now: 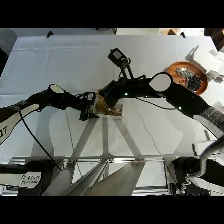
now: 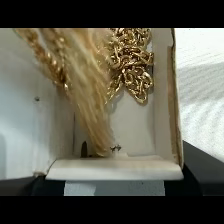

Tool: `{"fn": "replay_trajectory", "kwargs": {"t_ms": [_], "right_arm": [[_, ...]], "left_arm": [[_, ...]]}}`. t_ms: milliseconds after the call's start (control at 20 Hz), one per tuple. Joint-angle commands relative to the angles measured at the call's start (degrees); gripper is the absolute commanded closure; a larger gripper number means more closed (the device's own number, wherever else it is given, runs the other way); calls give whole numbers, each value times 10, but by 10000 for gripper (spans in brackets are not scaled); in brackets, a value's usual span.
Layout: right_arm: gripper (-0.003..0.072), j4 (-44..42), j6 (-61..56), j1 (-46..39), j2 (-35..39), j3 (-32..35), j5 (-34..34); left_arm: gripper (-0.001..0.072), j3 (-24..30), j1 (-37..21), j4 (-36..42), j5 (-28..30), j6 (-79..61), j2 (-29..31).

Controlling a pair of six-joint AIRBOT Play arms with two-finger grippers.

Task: Fold the box and place the chain.

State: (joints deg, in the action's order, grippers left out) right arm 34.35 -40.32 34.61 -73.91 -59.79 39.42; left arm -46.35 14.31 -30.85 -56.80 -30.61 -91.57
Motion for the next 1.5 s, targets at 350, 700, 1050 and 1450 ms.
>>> {"fn": "replay_trajectory", "kwargs": {"t_ms": [350,700,1050,1450], "right_arm": [[630,95,-19,1,0,0,23],[502,94,-19,-17,0,0,20],[503,94,-19,-130,-50,-85,96],[356,73,-61,-127,-233,-202,343]], "left_arm": [[500,0,0,0,0,0,0],[500,0,0,0,0,0,0],[500,0,0,0,0,0,0],[500,0,0,0,0,0,0]]}}
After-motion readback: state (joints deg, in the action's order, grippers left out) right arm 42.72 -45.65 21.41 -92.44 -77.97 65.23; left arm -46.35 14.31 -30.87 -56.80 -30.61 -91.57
